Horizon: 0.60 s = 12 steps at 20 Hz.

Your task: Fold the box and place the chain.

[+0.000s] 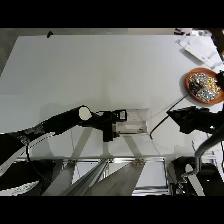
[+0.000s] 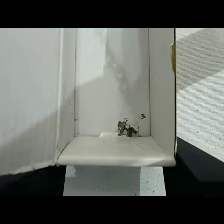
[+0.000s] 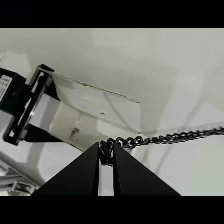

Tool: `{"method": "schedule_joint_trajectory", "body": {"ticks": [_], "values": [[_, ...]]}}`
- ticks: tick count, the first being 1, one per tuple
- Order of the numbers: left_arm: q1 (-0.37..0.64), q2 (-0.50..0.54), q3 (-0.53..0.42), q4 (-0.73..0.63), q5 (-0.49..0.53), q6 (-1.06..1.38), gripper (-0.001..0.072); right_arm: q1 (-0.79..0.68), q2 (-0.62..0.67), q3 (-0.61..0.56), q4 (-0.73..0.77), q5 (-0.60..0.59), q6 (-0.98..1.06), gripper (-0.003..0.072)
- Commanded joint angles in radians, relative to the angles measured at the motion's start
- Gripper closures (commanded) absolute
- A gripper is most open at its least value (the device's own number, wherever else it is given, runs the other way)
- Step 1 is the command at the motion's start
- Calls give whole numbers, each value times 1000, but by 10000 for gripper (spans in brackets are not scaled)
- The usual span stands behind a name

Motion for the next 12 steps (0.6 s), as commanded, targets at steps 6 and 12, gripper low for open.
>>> {"method": "schedule_joint_trajectory", "body": {"ticks": [6,12], "values": [[0,0,0,0,0,0,433,215,5,-62,168,-253,18,671],[0,0,0,0,0,0,433,288,5,-61,243,-308,13,671]]}}
